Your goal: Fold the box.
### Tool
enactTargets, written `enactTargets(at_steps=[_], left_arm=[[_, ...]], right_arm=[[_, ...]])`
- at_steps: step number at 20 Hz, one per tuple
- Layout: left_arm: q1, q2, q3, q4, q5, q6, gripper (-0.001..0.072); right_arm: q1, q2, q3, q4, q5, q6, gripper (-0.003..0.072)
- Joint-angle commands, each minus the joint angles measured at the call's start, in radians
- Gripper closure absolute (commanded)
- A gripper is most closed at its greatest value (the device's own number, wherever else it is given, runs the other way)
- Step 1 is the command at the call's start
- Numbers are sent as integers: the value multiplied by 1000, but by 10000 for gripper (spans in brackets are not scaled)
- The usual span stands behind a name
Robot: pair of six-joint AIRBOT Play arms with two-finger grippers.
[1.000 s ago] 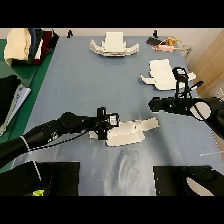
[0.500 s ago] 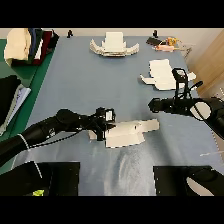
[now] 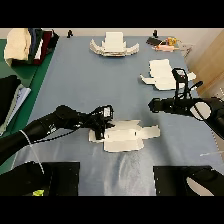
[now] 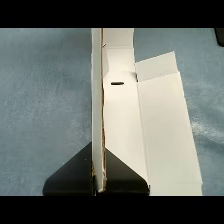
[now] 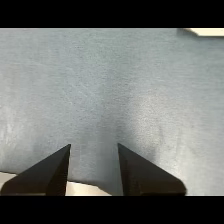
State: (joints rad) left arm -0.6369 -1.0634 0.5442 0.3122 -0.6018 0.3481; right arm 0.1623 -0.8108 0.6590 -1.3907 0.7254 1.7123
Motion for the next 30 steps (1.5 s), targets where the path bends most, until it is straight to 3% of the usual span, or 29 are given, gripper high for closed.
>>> enactTargets(at_steps=[1, 10, 16, 18, 19, 20, 21, 26, 30], left_arm=[[3, -26, 3, -2, -11, 0, 691], [-1, -72, 3, 2, -101, -29, 691], [-2, -72, 3, 3, -108, -35, 691], [-2, -72, 3, 2, -108, -35, 691], [-2, -72, 3, 2, -108, -35, 691], [-2, -72, 3, 2, -108, -34, 691], [-2, -72, 3, 2, -108, -34, 691], [-2, -72, 3, 2, -108, -34, 691], [-2, -72, 3, 2, -108, -34, 691]], right_arm=[[1, 0, 0, 0, 0, 0, 223], [1, 0, 0, 0, 4, 0, 223], [1, 0, 0, 0, 35, 0, 227], [1, 0, 0, 0, 73, 0, 296], [1, 0, 0, 4, 113, 0, 428], [1, 0, 0, 11, 160, -10, 629], [1, 0, 0, 18, 214, -24, 682], [16, 7, 0, 151, 423, -145, 682], [134, 61, -21, 154, 539, -111, 683]])
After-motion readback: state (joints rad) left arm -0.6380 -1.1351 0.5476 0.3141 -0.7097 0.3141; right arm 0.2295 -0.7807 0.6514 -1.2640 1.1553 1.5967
